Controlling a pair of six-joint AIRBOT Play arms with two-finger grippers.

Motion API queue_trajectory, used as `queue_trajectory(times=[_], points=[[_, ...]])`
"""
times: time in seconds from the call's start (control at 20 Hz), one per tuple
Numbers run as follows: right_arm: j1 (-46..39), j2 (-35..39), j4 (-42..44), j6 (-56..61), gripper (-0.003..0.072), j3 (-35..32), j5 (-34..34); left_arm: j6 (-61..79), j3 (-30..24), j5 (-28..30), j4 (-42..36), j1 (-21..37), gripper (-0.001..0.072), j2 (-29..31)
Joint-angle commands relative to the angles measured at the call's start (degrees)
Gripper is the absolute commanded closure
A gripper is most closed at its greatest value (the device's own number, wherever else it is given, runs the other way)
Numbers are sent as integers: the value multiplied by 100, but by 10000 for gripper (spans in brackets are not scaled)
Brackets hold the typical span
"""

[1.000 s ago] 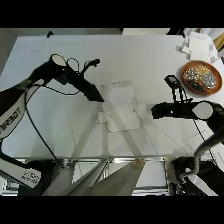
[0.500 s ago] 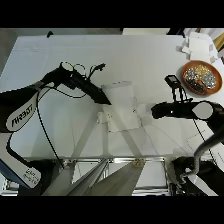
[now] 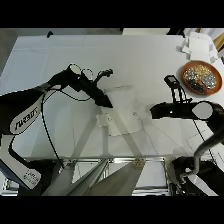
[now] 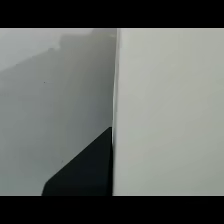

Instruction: Fold the box and place the chain.

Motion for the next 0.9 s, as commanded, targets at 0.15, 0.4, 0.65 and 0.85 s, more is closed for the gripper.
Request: queue_trajectory(times=[0.15, 0.4, 0.65, 0.85], points=[[0, 24, -13, -20, 409, 114, 109, 155, 31, 201, 328, 35, 706, 289], [0, 262, -98, -26, 409, 726, 1023, 297, 46, 433, 330, 35, 708, 787], [0, 866, -114, 35, 415, 922, 2345, -273, -31, -2, 1082, 22, 716, 1788], [0, 1517, -203, 282, 416, 922, 3018, 140, -846, 533, 984, -59, 716, 3088]])
